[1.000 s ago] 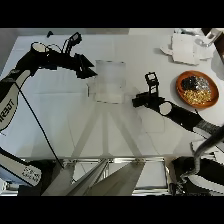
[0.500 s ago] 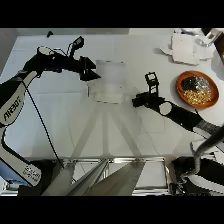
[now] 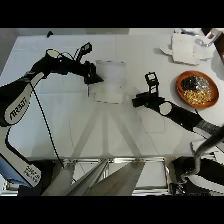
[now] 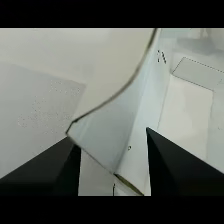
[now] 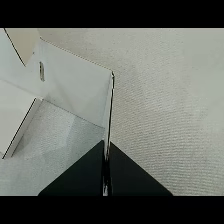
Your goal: Fold the box and place the chain.
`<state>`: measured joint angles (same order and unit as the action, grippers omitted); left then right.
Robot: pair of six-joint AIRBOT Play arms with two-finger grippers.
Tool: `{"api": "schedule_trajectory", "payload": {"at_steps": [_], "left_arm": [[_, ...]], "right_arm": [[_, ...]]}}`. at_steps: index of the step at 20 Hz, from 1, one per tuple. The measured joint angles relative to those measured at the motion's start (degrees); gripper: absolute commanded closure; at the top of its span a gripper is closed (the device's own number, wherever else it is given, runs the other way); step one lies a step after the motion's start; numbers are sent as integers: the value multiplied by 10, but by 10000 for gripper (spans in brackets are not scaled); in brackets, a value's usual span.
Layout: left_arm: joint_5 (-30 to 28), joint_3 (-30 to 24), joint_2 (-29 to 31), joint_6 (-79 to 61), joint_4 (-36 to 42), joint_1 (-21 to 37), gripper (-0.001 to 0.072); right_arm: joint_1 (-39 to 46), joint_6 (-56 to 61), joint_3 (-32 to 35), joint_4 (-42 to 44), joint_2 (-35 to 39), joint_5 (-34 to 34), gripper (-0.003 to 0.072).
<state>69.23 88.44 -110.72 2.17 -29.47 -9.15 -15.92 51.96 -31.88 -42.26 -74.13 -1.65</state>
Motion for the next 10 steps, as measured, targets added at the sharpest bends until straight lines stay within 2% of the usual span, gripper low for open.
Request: {"api": "schedule_trajectory", "payload": {"at_steps": [1, 3, 5, 6, 10], "left_arm": [[0, 0, -1, 2, -2, -1, 336], [-2, 0, -1, 4, -1, -1, 543], [-3, 0, -2, 0, 2, -1, 679], [0, 0, -2, -6, 3, -1, 698], [0, 0, -2, -18, 5, -1, 699]], "right_arm": [[0, 0, 0, 0, 0, 0, 679], [0, 0, 0, 0, 0, 0, 679], [0, 0, 0, 0, 0, 0, 679], [0, 0, 0, 0, 0, 1, 679], [0, 0, 0, 0, 0, 1, 679]]}}
